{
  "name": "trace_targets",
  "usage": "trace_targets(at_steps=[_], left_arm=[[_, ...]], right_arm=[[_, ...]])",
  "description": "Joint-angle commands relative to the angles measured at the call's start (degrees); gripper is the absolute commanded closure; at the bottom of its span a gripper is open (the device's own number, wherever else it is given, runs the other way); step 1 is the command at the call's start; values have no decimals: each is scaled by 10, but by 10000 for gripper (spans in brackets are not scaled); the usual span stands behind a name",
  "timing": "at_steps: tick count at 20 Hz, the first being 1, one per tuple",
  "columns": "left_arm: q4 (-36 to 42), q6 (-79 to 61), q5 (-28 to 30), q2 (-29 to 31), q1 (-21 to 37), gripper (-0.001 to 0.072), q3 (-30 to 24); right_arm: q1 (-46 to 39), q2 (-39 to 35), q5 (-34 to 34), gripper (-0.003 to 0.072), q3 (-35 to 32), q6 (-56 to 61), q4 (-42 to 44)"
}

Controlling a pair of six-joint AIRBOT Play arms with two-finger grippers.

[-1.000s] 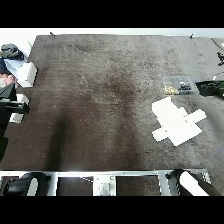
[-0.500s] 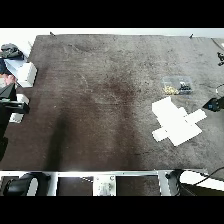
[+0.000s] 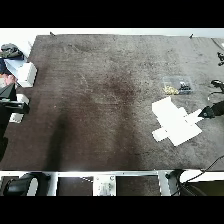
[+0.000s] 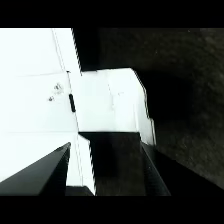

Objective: Fold the box and place the chain.

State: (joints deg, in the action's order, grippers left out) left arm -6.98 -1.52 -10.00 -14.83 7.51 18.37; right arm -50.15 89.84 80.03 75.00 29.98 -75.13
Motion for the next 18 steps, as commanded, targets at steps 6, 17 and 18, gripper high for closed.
trace_targets(at_steps=[6,17,18], left_arm=[[0,0,0,0,0,699,0],[0,0,0,0,0,699,0],[0,0,0,1,0,699,0]], right_arm=[[0,70,14,203,3,-24,28],[-1,86,67,203,129,-23,59],[-1,86,63,203,158,-17,58]])
